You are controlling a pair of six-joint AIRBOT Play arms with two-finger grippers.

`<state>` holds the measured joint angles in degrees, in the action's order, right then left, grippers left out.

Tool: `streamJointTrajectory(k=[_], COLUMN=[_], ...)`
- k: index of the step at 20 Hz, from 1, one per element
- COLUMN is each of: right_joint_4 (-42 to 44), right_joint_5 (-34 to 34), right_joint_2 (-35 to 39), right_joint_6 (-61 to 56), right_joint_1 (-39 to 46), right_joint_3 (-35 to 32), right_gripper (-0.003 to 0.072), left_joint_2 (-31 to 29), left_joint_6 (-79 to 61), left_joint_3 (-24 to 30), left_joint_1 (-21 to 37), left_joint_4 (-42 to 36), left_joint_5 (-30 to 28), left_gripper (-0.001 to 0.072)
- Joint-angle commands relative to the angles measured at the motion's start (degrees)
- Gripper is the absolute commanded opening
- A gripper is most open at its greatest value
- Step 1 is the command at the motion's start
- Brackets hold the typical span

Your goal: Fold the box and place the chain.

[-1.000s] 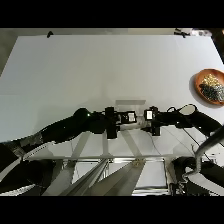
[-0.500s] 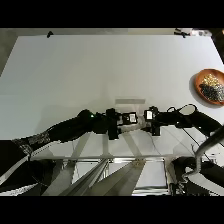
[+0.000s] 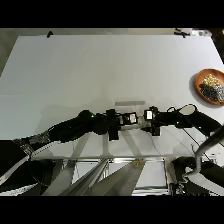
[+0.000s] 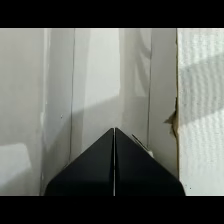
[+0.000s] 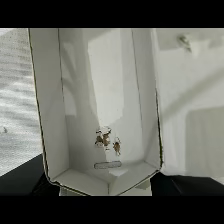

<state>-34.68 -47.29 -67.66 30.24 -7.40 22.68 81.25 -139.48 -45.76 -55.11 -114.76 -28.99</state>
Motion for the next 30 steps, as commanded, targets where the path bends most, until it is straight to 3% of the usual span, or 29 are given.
streamJointTrajectory(k=[1,2,3,5,8,11,13,16,20,25,27,30], right_joint_4=[0.00,0.00,0.00,0.00,0.00,0.00,0.00,0.00,0.00,0.00,0.00,0.00], right_joint_5=[-0.07,-0.07,-0.07,-0.07,-0.07,-0.07,-0.07,-0.07,-0.07,-0.07,-0.07,-0.07], right_joint_2=[0.04,0.04,0.04,0.04,0.04,0.02,0.04,0.04,0.04,0.04,0.04,0.04], right_joint_6=[0.07,0.07,0.07,0.07,0.07,0.07,0.07,0.07,0.07,0.07,0.07,0.07], right_joint_1=[-0.02,-0.02,-0.02,-0.02,-0.02,-0.02,-0.02,-0.02,-0.02,-0.02,-0.02,-0.02], right_joint_3=[0.00,0.00,0.00,0.00,0.00,0.00,0.00,0.00,0.00,0.00,0.00,0.00], right_gripper=[0.0410,0.0410,0.0410,0.0410,0.0410,0.0410,0.0410,0.0410,0.0410,0.0410,0.0410,0.0410], left_joint_2=[-0.02,-0.02,-0.02,-0.02,-0.02,-0.74,-2.93,-8.26,-16.17,-24.48,-27.06,-30.36], left_joint_6=[0.00,0.00,0.00,0.04,1.51,5.18,7.61,10.36,14.97,35.87,46.12,54.42], left_joint_3=[-0.02,-0.02,-0.02,-0.02,-0.02,-0.04,-0.07,-0.07,-0.07,-0.04,0.35,2.86], left_joint_1=[0.00,0.00,0.00,0.00,0.00,0.00,-0.02,0.00,0.22,1.44,3.82,8.28], left_joint_4=[-0.09,-0.11,-0.11,-0.11,-0.09,-0.09,-0.11,-0.07,0.26,8.81,14.27,15.63], left_joint_5=[0.09,0.11,0.09,0.09,0.09,-0.22,-1.53,-3.63,-6.64,-14.27,-18.10,-19.65], left_gripper=[0.0015,0.0028,0.0124,0.0391,0.0419,0.0390,0.0263,0.0256,0.0006,0.0005,0.0005,0.0005])
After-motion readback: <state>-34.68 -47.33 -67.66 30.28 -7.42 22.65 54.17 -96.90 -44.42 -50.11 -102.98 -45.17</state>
